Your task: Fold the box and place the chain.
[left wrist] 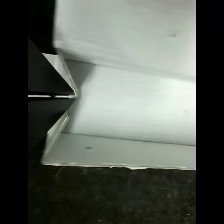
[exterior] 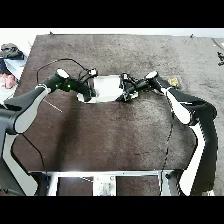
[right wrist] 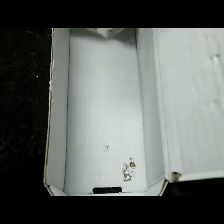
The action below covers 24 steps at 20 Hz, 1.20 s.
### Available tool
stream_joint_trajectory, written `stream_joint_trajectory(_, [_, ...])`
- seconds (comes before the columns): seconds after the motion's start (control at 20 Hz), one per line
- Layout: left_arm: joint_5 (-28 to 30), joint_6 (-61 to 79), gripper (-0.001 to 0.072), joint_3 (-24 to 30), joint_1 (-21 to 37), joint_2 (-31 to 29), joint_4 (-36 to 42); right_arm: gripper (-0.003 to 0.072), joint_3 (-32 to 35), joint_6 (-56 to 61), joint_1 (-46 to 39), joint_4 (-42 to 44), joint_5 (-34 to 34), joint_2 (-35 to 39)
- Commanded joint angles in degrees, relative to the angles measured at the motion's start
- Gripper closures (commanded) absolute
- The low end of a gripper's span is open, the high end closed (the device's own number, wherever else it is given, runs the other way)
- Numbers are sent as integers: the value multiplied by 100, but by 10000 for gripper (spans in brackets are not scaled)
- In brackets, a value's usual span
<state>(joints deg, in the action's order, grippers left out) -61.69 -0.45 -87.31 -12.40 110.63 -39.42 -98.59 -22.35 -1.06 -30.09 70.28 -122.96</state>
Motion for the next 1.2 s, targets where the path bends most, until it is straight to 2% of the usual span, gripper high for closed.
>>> stream_joint_trajectory(0.0, [-623,-22,697,-39,308,-66,-9,307,-7,4,2,-11,0,-4])
stream_joint_trajectory(0.25, [-776,-1126,702,-59,551,-758,-260,307,-7,4,2,-11,2,-4])
stream_joint_trajectory(0.55, [-374,-3639,702,197,1137,-1733,-538,308,-7,4,2,-13,2,-4])
stream_joint_trajectory(0.75, [-811,-4575,701,511,1690,-1764,-520,307,-7,4,2,-11,2,-4])
stream_joint_trajectory(1.0, [-457,-5219,698,1228,1917,-1725,-514,307,-7,4,2,-13,2,-4])
stream_joint_trajectory(1.15, [-181,-5226,698,1665,1910,-1714,-221,307,-7,4,-2,-13,2,-4])
